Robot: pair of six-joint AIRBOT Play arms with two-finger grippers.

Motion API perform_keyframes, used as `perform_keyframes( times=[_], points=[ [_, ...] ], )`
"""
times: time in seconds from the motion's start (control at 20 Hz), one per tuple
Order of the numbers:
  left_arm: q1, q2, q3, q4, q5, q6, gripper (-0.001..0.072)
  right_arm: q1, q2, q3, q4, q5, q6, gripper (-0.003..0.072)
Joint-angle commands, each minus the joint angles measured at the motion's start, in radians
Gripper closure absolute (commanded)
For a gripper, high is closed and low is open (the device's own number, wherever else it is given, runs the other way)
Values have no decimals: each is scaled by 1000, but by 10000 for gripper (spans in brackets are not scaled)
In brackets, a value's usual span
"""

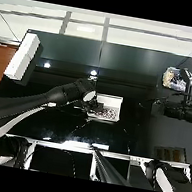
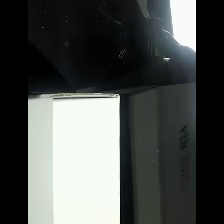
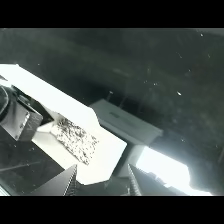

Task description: Fold the box and place the chain.

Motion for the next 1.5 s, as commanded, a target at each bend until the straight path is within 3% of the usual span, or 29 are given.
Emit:
perform_keyframes(
  times=[0.0, 0.05, 0.1, 0.15, 0.3, 0.45, 0.75, 0.9, 1.05, 1.1, 1.2, 1.3, 1.4, 1.45],
  points=[
    [8, 0, 0, 2, 1, -11, 679, -15, 2, -2, -7, 24, 2, 312],
    [11, 0, 0, -2, -2, -15, 677, -15, 2, -2, -7, 23, 1, 312],
    [10, 0, 0, 0, -5, -29, 616, -15, 2, -2, -7, 22, 1, 312],
    [6, 0, 0, 0, -2, -30, 434, -15, 2, -2, -7, 21, 1, 312],
    [0, 0, 4, -6, 3, -63, 244, -15, 2, -2, -7, 18, 2, 312],
    [-14, 34, 32, 11, -11, 79, 229, -15, 2, -2, -7, 18, 3, 312],
    [-63, 298, -10, 154, -23, 324, 202, -15, 2, -2, -7, 10, 10, 312],
    [28, 431, -161, 239, -58, 399, 198, -15, 2, -2, -6, -1, 30, 312],
    [229, 534, -345, 214, 35, 425, 197, -15, 2, -2, -7, -1, 39, 311],
    [311, 550, -397, 135, 105, 470, 198, -15, 2, -2, -7, -1, 45, 312],
    [460, 529, -470, -234, 170, 799, 201, -15, 2, -2, -7, -5, 63, 312],
    [552, 467, -513, -654, 107, 1320, 200, -15, 2, -2, -7, -6, 78, 312],
    [558, 402, -517, -869, 41, 1760, 189, -15, 2, -2, -8, -6, 81, 311],
    [543, 380, -517, -885, 45, 1899, 59, -15, 2, -2, -7, -8, 85, 311]
  ],
)
